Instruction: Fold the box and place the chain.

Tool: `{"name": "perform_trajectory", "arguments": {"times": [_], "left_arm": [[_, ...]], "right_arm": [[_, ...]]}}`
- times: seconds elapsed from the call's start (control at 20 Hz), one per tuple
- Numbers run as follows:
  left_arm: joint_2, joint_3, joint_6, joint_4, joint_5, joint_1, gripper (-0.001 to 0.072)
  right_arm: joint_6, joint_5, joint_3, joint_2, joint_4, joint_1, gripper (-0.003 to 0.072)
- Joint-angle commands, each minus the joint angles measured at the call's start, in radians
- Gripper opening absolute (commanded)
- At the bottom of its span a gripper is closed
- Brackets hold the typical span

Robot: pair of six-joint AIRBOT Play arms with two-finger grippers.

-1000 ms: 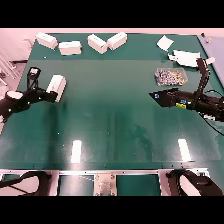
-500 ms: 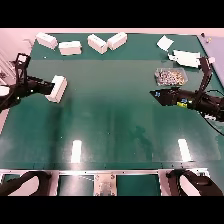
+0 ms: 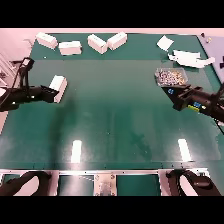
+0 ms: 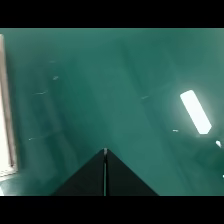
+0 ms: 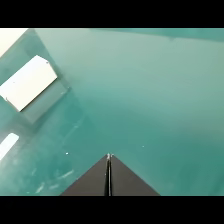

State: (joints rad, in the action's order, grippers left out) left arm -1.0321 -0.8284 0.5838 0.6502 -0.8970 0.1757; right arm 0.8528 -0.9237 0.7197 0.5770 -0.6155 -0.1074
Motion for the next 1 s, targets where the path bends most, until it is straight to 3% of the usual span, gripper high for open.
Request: {"name": "perform_trajectory", "arguments": {"times": [0.0,0.25,0.5,0.7,0.95], "left_arm": [[0.174,0.063,-0.046,-0.09,0.008,0.0,0.0018],[0.563,0.208,-0.096,-0.083,0.131,0.0,0.0019],[0.814,0.363,-0.095,-0.084,0.121,0.0,0.0019],[0.917,0.523,-0.084,-0.109,0.114,0.0,0.0019],[0.923,0.658,-0.087,-0.134,0.162,0.0,0.0022]], "right_arm": [[0.0,0.05,-0.031,-0.099,-0.06,0.0,0.0012],[0.0,0.107,-0.151,-0.234,-0.108,0.0,0.0011],[-0.034,0.171,-0.262,-0.332,-0.138,0.0,0.0009],[-0.053,0.222,-0.359,-0.422,-0.144,0.0,0.0009],[-0.052,0.224,-0.443,-0.448,-0.16,0.0,0.0011]]}}
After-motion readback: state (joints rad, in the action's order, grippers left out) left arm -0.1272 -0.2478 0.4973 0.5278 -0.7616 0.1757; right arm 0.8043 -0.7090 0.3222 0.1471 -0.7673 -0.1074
